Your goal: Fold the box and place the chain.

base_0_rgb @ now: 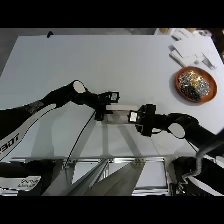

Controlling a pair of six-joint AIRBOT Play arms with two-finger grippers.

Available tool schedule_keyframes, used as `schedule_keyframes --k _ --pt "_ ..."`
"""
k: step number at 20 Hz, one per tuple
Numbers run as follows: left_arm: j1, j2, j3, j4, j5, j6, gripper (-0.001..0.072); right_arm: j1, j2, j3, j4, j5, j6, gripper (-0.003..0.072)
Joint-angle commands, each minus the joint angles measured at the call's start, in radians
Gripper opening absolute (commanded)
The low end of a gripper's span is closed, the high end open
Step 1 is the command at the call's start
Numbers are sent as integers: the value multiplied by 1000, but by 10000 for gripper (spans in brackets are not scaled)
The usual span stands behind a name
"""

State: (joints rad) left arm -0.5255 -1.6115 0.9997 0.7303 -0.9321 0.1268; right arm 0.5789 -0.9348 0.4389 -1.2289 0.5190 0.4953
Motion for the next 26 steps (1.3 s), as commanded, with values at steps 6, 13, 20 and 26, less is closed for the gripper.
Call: schedule_keyframes --k 6,13,20,26 --pt "0 0 1 0 0 0 35 -156 -123 67 307 116 -326 686" --pt "0 0 1 0 0 0 35 -292 -197 67 539 232 -661 689" --pt "0 0 1 0 0 0 35 -322 -240 67 710 275 -866 704" --pt "0 0 1 0 0 0 35 -332 -315 67 729 335 -950 705"
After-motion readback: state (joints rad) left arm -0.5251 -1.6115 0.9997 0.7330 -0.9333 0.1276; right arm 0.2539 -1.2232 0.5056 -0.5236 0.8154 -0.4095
